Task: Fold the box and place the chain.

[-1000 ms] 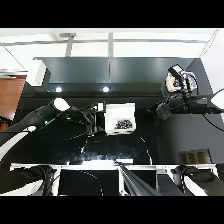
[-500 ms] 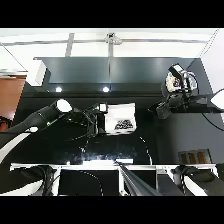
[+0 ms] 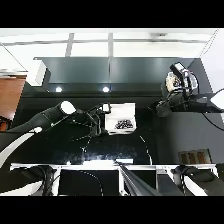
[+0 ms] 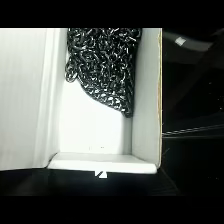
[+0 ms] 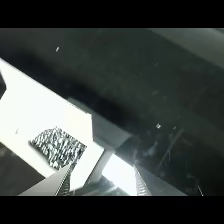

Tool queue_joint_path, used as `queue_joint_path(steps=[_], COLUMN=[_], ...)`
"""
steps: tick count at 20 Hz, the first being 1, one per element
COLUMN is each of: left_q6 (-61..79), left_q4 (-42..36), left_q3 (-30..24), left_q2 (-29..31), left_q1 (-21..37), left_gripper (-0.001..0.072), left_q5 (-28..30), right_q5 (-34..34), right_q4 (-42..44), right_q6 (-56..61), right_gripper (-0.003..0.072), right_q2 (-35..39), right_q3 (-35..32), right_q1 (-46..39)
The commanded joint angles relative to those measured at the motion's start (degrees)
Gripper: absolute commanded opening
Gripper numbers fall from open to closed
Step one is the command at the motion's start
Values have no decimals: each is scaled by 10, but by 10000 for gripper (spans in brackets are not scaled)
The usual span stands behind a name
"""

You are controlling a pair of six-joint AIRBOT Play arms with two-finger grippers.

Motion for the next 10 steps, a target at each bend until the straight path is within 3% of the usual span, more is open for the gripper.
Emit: queue_joint_path(steps=[1,2,3,10], left_q6=[0,0,0,0], left_q4=[12,23,32,59], left_q3=[1,1,1,17], left_q2=[-2,-2,-2,-1], left_q1=[1,5,8,12], left_gripper=[426,365,349,349], left_q5=[4,-2,-10,-14], right_q5=[-72,-83,-80,-54], right_q4=[1,2,2,2], right_q6=[49,50,52,66], right_gripper=[459,461,623,623], right_q2=[-5,-11,-26,-215], right_q3=[0,5,17,148], right_q1=[10,21,35,67])
